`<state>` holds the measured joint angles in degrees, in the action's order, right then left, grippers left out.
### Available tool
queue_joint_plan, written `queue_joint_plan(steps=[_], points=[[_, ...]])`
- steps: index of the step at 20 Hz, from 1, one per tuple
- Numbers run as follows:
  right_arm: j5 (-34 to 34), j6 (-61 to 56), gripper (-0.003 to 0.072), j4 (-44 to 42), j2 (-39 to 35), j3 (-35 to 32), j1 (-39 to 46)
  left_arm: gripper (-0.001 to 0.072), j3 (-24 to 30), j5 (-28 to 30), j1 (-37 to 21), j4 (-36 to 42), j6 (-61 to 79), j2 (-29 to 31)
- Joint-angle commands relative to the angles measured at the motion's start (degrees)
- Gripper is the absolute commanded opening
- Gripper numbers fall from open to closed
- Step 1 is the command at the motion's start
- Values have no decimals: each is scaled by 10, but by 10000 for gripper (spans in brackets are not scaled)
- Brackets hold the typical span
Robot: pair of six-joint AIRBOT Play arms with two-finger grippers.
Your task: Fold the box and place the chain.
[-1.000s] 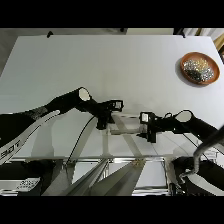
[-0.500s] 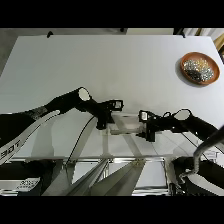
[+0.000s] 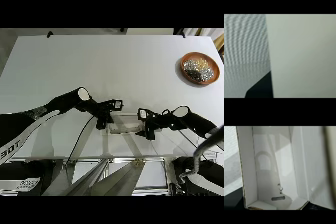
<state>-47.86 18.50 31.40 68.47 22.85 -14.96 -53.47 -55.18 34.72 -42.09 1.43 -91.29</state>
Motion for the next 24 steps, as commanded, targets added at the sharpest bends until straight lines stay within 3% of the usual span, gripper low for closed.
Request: queue_joint_plan(steps=[1,3,6,24], points=[[3,-1,520,9,1,1,0,11,0,1,0,1,0,0],[8,-3,513,14,1,1,0,11,0,1,0,1,0,0],[7,-5,397,14,1,1,0,11,0,1,0,1,0,0],[-16,-6,333,20,1,1,0,11,0,1,0,1,0,0]])
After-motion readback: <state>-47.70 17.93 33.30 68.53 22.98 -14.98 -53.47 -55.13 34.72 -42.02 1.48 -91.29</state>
